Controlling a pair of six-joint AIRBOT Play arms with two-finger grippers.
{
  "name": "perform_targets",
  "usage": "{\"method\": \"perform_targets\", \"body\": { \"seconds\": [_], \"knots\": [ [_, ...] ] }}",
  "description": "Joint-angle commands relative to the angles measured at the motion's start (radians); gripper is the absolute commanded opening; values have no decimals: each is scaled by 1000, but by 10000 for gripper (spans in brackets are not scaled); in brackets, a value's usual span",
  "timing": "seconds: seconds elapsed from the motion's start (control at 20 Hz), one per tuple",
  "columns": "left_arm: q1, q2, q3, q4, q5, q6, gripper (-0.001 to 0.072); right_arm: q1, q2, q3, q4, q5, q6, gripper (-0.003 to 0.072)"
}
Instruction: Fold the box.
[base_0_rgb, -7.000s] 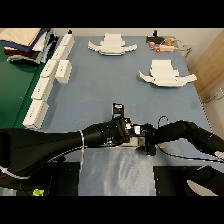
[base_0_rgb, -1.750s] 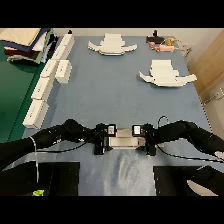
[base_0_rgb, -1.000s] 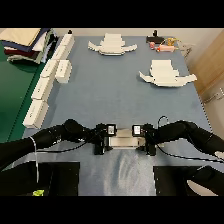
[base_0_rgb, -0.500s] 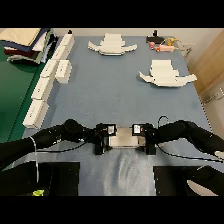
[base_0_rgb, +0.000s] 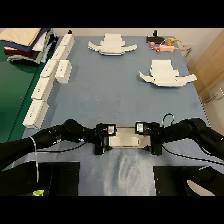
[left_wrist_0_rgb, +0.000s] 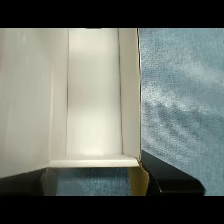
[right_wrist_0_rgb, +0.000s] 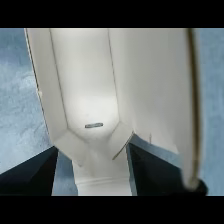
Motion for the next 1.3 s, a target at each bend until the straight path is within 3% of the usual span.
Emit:
{"method": "perform_targets", "body": {
  "seconds": [0.0,0.1,0.2,0.35,0.4,0.5,0.65,0.75,1.0,1.25],
  "knots": [
    [1,-1,1,1,0,0,527,0,90,28,-184,-113,270,720],
    [1,-1,1,0,-1,0,527,0,150,77,-252,-197,520,720],
    [1,-1,1,1,0,0,527,0,192,126,-225,-281,764,697],
    [1,-1,1,0,0,0,527,1,200,134,74,-332,921,215],
    [1,-1,1,0,0,0,527,5,187,129,197,-306,920,192],
    [1,-1,1,1,0,0,527,36,149,129,309,-187,920,72],
    [1,-1,1,0,0,0,527,93,62,145,326,26,921,4],
    [1,-1,1,0,-1,0,527,95,-23,182,321,93,922,4],
    [1,-1,1,0,0,0,527,88,-242,269,243,150,921,4],
    [1,-1,1,0,0,0,527,88,-381,271,239,148,896,3]
  ]
}}
